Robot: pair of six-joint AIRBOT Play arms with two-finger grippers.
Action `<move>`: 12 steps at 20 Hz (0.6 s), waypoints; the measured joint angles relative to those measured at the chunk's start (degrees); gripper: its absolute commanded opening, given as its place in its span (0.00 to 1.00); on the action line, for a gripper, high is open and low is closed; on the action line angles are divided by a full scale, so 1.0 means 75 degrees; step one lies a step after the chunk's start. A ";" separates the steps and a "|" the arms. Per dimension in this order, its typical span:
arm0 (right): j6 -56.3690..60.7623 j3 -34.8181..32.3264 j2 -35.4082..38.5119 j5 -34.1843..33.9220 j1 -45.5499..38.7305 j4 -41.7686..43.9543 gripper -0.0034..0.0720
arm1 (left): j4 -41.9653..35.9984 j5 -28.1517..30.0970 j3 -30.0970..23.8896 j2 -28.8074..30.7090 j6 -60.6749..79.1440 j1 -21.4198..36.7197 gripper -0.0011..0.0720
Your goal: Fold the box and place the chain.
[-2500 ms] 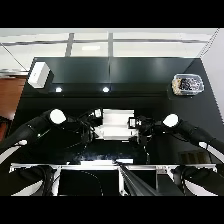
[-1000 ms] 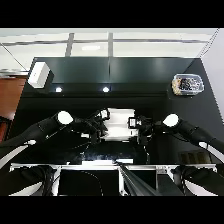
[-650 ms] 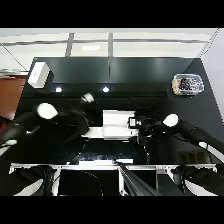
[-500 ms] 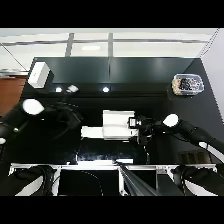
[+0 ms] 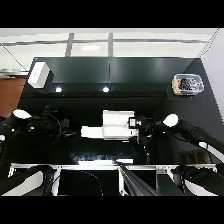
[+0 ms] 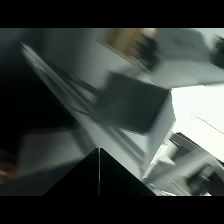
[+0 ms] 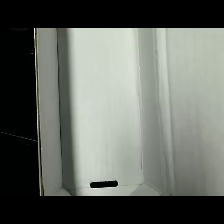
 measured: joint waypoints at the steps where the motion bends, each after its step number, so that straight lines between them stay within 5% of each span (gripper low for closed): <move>1: 0.0000 0.0000 0.0000 -0.0003 0.0000 0.0000 0.62 | -0.0347 0.0070 -0.0064 -0.0210 0.0140 -0.0201 0.05; 7: -0.0003 0.0000 0.0000 -0.0003 0.0000 0.0000 0.62 | -0.1670 0.0743 0.0038 -0.0976 0.0632 -0.1667 0.05; 12: 0.0000 0.0000 0.0000 -0.0003 0.0000 0.0000 0.62 | -0.1993 0.0557 0.0527 -0.1215 0.1259 -0.2113 0.05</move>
